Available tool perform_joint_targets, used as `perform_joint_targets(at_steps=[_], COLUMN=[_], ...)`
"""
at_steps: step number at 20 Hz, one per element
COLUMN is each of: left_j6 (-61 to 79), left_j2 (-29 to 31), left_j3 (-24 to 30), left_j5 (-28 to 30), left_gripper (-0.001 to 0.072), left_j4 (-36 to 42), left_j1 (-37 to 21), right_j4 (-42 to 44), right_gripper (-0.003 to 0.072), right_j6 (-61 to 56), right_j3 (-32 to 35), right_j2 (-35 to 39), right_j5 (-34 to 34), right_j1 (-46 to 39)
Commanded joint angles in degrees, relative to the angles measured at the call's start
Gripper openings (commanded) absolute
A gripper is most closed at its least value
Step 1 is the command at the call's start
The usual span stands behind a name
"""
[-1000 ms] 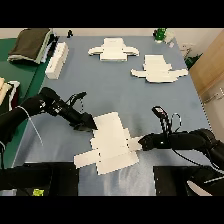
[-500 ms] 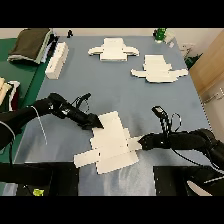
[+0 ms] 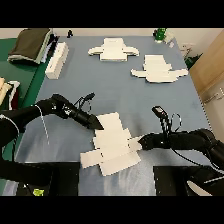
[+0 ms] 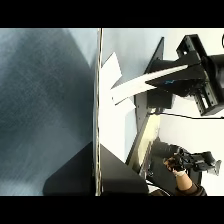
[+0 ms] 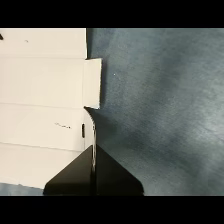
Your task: Fold the box.
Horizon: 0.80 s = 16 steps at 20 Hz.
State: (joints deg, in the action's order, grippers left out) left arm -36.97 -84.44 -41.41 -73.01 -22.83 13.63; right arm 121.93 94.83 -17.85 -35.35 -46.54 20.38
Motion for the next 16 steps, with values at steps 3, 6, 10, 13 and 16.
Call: perform_joint_targets(at_steps=[3, 6, 10, 13, 16], left_j6=[2.23, 5.64, 12.68, 18.29, 25.27], left_j2=[-0.09, 0.42, 8.46, 17.49, 22.75], left_j3=[-0.09, -0.46, -0.92, -0.92, -0.92], left_j5=[-1.14, -1.57, 1.84, 7.48, 14.95], left_gripper=[0.0016, 0.0014, 0.0013, 0.0013, 0.0014], left_j4=[2.67, 2.64, 2.69, 2.62, 2.56], left_j1=[0.44, 0.68, 0.70, 2.21, 6.91], right_j4=[-0.22, -8.04, -34.71, -44.02, -43.50], right_gripper=[0.0043, 0.0318, 0.0317, 0.0317, 0.0293], right_j6=[0.04, -1.01, -21.64, -29.77, -32.52], right_j3=[0.00, -1.03, -6.36, -9.38, -11.13], right_j2=[0.07, 0.07, 0.07, 0.04, 0.07], right_j5=[0.02, 0.31, -1.97, -2.82, -2.75], right_j1=[0.04, -0.83, -4.96, -8.68, -10.54])
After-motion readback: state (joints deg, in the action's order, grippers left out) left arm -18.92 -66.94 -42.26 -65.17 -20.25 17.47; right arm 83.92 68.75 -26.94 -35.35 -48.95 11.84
